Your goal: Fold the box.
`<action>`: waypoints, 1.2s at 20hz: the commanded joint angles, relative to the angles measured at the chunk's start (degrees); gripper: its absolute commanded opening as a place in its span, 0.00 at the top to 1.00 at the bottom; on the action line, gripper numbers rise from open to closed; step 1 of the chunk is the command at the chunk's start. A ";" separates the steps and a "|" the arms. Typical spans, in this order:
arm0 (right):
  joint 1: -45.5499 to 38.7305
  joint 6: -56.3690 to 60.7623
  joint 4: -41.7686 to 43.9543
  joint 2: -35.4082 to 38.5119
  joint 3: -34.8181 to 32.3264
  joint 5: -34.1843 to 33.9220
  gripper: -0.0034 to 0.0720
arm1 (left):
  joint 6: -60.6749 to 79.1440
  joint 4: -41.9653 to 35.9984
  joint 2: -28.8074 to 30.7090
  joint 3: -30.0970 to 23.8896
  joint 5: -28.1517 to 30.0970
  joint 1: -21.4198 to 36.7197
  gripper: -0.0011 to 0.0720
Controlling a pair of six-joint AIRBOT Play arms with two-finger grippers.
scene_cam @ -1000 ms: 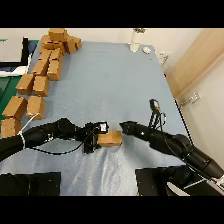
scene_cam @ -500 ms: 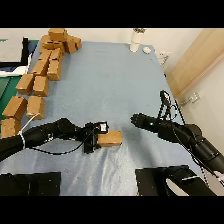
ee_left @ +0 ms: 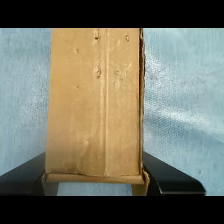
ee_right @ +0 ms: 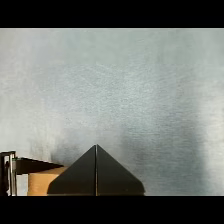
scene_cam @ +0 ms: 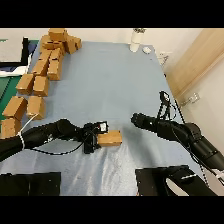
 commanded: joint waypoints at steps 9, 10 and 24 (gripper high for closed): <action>-0.04 0.22 -1.86 -0.81 0.07 1.88 0.95 | -53.81 30.23 10.25 0.17 -6.84 5.57 0.41; -0.04 0.22 -2.10 -0.81 0.07 1.90 0.95 | -57.31 31.67 10.75 0.17 -8.87 7.58 0.41; -0.04 0.20 -6.47 -0.92 0.07 1.97 0.95 | -72.00 37.40 13.31 0.28 -31.63 39.01 0.41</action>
